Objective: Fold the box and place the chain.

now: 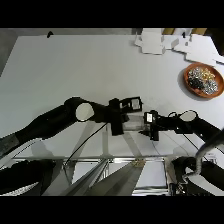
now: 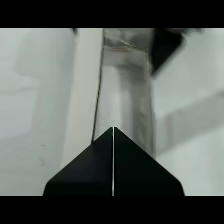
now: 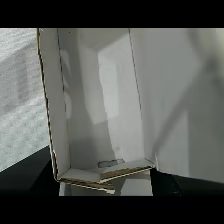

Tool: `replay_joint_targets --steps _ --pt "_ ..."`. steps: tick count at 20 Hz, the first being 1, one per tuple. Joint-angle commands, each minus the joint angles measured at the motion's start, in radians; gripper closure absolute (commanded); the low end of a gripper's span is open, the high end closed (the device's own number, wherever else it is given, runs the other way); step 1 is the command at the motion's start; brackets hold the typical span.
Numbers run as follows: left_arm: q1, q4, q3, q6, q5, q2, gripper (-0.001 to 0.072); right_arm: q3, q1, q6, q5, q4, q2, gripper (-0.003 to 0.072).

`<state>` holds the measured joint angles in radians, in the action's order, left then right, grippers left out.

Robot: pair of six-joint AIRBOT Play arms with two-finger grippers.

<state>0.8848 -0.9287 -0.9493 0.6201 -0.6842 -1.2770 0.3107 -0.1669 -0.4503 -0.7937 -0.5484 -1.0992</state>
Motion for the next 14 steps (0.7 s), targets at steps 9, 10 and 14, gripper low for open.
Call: replay_joint_targets --steps 9,10,14 --pt "-0.082 0.042 -0.001 0.218 0.227 -0.244 0.0703 0.001 0.001 0.000 0.000 0.000 0.000 0.0290" --pt "-0.087 0.042 -0.001 0.218 0.211 -0.237 0.0702 0.000 0.001 0.000 0.000 0.000 0.000 0.0290" --pt "-0.116 -0.043 -0.001 0.217 0.050 -0.115 0.0706 0.001 0.001 0.000 0.000 0.000 0.000 0.0290"
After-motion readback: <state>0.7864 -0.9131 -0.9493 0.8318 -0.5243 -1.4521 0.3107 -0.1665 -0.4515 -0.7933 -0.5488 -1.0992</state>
